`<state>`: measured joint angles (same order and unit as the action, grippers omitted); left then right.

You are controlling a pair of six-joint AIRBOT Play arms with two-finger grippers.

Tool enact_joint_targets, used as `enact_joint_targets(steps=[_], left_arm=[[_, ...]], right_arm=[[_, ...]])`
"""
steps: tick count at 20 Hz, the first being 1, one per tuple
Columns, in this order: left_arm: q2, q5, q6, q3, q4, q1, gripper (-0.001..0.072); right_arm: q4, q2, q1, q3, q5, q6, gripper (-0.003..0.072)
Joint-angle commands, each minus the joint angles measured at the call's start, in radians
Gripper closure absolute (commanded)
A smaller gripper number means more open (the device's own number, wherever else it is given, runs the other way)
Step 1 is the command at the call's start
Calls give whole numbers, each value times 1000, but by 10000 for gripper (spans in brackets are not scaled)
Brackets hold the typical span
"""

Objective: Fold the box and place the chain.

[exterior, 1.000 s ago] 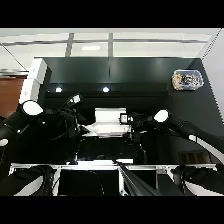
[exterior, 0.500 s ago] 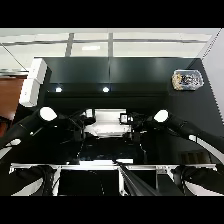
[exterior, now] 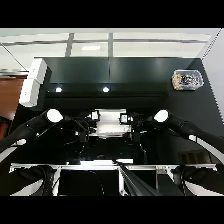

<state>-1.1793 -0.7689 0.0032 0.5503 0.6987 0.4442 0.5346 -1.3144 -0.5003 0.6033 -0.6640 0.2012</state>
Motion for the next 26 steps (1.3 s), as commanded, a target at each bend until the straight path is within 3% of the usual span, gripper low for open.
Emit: enact_joint_targets(steps=[1, 6, 7, 8, 9, 10, 11, 12, 13, 14, 15, 16, 18, 23, 26], left_arm=[[-21, 0, -6, -1, -135, 2, 489], [-63, 2, -6, 0, -156, 21, 503], [-63, 1, 2, 0, -157, 24, 576], [-63, -2, 15, 0, -158, 24, 596], [-63, 0, 16, 0, -158, 24, 525], [-63, 6, 16, 0, -158, 24, 299], [-63, 3, 16, 0, -157, 23, 268], [-63, -2, 16, 0, -157, 23, 427], [-63, -2, 16, 2, -158, 24, 517], [-63, -3, 16, 2, -158, 24, 412], [-58, -24, 15, 3, -154, 22, 490], [-48, -63, 12, 15, -119, 15, 672], [-11, -135, -167, 53, -5, -15, 676], [152, -266, -824, 105, 463, -190, 676], [189, -321, -1205, 88, 568, -362, 676]], right_arm=[[0, -1, -1, 1, 0, 0, 589], [-1, -1, -1, 1, 0, 0, 589], [0, -1, -1, 1, 0, 0, 589], [0, -1, 0, 1, 0, 0, 589], [0, -1, -1, 1, 0, 0, 589], [0, -1, -1, 1, 0, 0, 589], [0, -1, -1, 1, 0, 0, 589], [0, -1, -1, 1, 0, 0, 589], [0, -1, -1, 1, 0, 0, 589], [-1, -1, -1, 1, 1, 0, 589], [-1, -1, -1, 1, 1, 0, 589], [-1, -1, -1, 1, 1, 0, 589], [-1, -1, -1, 1, 3, -2, 589], [-2, -1, 0, 1, 3, -2, 589], [-2, -1, -1, 1, 3, -2, 589]])
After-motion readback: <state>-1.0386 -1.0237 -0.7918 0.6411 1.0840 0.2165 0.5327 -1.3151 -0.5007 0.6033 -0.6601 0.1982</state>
